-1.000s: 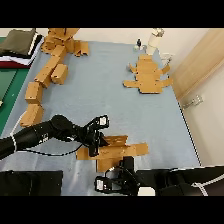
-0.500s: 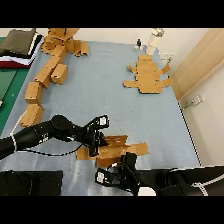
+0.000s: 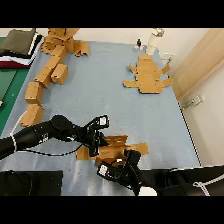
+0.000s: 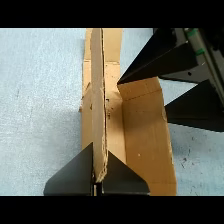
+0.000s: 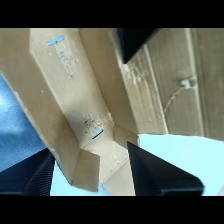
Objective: Fold the box.
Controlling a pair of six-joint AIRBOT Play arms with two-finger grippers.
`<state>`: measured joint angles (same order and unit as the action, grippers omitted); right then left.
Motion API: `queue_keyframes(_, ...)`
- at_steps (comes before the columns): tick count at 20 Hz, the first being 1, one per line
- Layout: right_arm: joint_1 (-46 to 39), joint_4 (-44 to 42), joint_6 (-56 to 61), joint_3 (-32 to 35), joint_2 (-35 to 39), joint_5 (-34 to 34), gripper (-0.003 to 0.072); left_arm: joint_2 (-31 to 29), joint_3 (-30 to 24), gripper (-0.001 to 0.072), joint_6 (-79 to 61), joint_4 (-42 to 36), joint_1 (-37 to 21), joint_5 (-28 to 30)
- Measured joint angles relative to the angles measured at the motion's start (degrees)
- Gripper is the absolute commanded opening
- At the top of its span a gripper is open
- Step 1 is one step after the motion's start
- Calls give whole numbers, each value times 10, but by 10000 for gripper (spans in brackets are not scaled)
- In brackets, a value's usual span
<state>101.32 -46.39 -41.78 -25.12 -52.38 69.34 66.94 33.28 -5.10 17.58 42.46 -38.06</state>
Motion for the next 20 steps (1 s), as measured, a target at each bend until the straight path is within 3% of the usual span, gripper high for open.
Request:
queue_keyframes(5,-16,-11,-54,14,65,-17,717,0,0,11,0,0,0,0)
queue_keyframes(13,-126,-108,-200,102,280,-109,717,0,0,11,0,0,0,0)
queue_keyframes(20,-247,-143,-338,115,317,-172,717,0,0,10,0,0,0,0)
